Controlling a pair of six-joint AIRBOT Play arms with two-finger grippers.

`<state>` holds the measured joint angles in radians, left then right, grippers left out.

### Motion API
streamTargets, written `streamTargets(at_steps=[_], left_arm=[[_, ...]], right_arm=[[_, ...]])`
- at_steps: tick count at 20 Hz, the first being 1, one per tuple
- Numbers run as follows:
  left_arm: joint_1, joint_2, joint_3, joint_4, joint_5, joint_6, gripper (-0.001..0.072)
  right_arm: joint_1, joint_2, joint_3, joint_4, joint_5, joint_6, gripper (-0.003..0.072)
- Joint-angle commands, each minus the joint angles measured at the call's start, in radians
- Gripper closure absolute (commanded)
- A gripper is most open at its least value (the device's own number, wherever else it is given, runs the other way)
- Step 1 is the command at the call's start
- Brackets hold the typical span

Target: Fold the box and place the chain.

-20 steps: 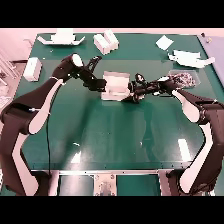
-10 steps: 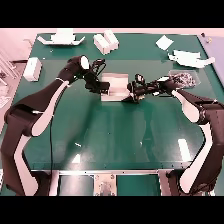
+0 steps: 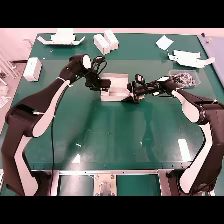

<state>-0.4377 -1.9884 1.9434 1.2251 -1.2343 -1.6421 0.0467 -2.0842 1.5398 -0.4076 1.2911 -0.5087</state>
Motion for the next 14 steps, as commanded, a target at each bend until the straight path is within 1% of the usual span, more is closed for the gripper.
streamTargets(at_steps=[1,5,9,14], left_arm=[[-0.017,0.000,0.003,0.060,0.000,-0.035,0.0233],[-0.041,-0.002,0.003,0.117,0.046,-0.089,0.0233],[-0.052,-0.009,0.003,0.176,0.045,-0.146,0.0233],[-0.052,-0.012,0.003,0.204,0.039,-0.194,0.0234]], right_arm=[[0.000,0.000,0.000,0.000,0.000,0.000,0.0147],[0.000,0.000,0.000,0.000,0.001,0.000,0.0147],[0.000,0.000,0.000,0.000,0.000,0.001,0.0146],[0.000,0.000,0.000,0.000,0.001,0.000,0.0147]])
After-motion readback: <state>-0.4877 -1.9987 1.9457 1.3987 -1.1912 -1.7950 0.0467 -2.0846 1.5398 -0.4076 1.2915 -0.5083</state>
